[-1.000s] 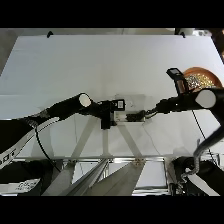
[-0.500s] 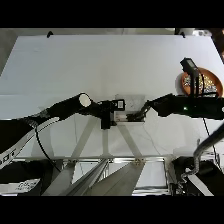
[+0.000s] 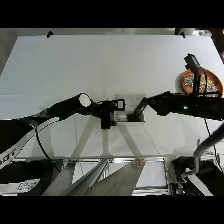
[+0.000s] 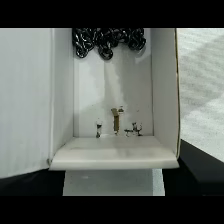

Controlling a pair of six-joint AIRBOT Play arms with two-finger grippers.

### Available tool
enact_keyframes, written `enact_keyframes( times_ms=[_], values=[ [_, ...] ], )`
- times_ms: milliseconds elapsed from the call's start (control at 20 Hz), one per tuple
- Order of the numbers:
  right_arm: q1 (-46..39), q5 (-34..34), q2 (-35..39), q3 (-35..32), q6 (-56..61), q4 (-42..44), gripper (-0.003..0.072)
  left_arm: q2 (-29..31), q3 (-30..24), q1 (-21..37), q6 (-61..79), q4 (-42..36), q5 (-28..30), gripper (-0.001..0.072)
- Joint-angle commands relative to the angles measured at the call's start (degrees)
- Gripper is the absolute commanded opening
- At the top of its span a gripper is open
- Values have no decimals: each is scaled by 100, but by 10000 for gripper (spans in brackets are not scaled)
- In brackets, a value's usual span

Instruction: Fold the box and place the chain.

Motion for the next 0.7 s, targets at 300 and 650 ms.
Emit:
enact_keyframes(
  times_ms=[300,650],
  values=[
    [9,-1025,-208,-1040,-166,557,7,0,0,2,2,2,2,392],
    [1211,-1910,-1102,-1040,-669,1202,9,0,0,2,2,2,0,392]
  ],
)
